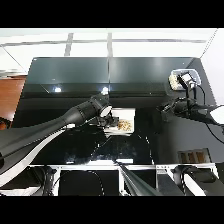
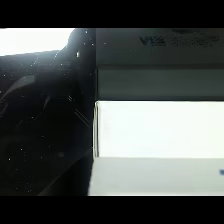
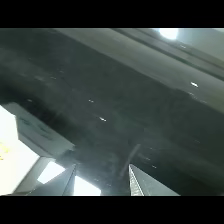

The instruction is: Fold the box and place the chain.

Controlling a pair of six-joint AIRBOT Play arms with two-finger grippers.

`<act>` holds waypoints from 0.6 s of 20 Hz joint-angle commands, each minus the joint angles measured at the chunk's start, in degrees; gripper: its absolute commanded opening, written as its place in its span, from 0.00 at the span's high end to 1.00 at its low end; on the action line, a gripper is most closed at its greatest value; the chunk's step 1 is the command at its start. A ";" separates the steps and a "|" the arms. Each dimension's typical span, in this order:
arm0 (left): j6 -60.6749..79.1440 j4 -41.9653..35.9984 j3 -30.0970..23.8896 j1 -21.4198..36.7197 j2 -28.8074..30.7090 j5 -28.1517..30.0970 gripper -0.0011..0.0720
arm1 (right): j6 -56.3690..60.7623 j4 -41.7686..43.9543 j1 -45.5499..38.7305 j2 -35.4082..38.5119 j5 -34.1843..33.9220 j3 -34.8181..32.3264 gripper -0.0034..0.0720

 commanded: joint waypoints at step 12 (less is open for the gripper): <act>9.20 15.85 -0.11 -2.32 16.79 -6.14 0.10 | 1.55 -2.73 -1.44 -0.04 1.64 -0.04 0.46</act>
